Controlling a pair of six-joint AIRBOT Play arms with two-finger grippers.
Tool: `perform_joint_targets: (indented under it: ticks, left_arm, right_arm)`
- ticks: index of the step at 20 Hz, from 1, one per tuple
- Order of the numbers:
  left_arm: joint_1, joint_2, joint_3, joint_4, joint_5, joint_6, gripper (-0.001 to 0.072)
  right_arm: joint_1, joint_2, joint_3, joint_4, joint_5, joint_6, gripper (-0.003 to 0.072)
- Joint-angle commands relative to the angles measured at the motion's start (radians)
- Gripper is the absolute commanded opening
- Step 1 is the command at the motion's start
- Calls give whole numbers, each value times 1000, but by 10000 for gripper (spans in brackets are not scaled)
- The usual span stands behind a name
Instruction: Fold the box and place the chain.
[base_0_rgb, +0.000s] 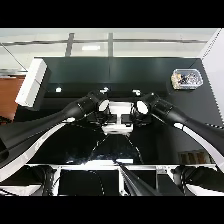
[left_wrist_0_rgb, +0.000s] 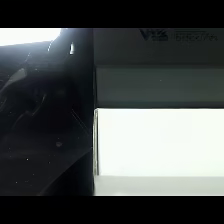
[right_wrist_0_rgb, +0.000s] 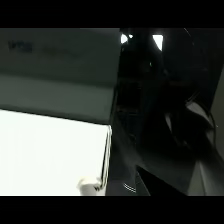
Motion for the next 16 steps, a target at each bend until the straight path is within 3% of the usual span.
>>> perform_joint_targets:
  ticks: [1, 2, 6, 7, 8, 10, 15, 16]
  left_arm:
    - [1, 0, 1, 0, 0, 0, 33]
    - [1, 0, 1, 0, 0, 0, 33]
    - [1, 0, 1, 0, -1, 0, 33]
    - [1, 0, 1, 0, -1, 0, 33]
    - [1, 0, 1, 0, -1, 0, 33]
    - [1, 0, 1, 0, -1, 0, 33]
    - [1, 0, 1, 0, -4, 0, 33]
    - [1, 0, 1, 0, -4, 0, 33]
  right_arm:
    - [6, -10, 7, 2, -10, 44, 414]
    - [6, -13, 7, 6, -8, 44, 367]
    - [6, -24, 7, 0, 19, 60, 366]
    - [6, -28, 7, 1, 30, 60, 303]
    - [6, -29, 7, 2, 35, 58, 154]
    - [6, -29, 7, 2, 34, 49, 16]
    - [6, -29, 7, 4, 34, 41, 35]
    - [6, -29, 7, 8, 28, 41, 171]
